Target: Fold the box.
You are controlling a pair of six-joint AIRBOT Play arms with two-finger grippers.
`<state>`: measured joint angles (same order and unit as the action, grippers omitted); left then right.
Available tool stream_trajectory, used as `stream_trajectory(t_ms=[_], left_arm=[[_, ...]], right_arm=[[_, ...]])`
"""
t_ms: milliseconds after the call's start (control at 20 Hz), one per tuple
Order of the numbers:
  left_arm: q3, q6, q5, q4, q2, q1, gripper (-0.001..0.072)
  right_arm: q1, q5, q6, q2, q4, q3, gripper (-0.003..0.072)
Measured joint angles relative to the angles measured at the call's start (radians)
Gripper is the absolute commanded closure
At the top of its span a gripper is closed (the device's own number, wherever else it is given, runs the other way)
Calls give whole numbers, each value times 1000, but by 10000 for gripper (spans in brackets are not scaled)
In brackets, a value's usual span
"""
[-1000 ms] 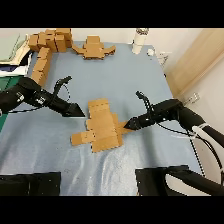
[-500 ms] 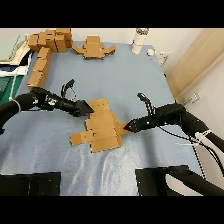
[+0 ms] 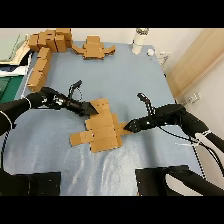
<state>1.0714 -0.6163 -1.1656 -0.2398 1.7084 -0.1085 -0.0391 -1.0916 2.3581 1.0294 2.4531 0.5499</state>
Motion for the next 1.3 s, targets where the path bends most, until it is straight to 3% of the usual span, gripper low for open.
stream_trajectory(t_ms=[50, 250, 300, 350, 650, 700, 750, 800, 850, 900, 1100, 1150, 1300], left_arm=[[3, 4, -5, -8, 1, -3, 453], [8, 30, -11, -23, 4, -9, 495], [8, 37, -12, -21, 4, -9, 671], [9, 47, -15, -16, 4, -10, 697], [9, 104, -21, 7, 4, -23, 697], [9, 111, -20, 8, 4, -25, 698], [10, 118, -21, 10, 4, -27, 698], [10, 124, -26, 8, 5, -30, 698], [13, 132, -29, 10, 5, -31, 698], [16, 139, -35, 12, 4, -31, 699], [55, 156, -57, -29, -8, -40, 700], [63, 162, -54, -50, -23, -46, 700], [71, 209, -15, -89, -89, -72, 700]], right_arm=[[0, 0, 0, 0, 0, 0, 684], [0, -5, 0, 0, 0, 0, 684], [0, -6, 0, 0, 0, 0, 684], [0, -6, 0, 0, 0, 0, 684], [0, -13, 0, 0, -3, 0, 682], [0, -13, 0, 0, -3, 0, 652], [0, -13, 0, 0, -3, 0, 479], [0, -10, 0, 0, 1, 0, 252], [0, -8, 0, 0, -2, 0, 164], [0, 4, 0, 0, -9, 0, 164], [33, 65, -52, 0, -59, 45, 177], [46, 71, -77, 0, -71, 69, 227], [85, 68, -156, 0, -103, 167, 676]])
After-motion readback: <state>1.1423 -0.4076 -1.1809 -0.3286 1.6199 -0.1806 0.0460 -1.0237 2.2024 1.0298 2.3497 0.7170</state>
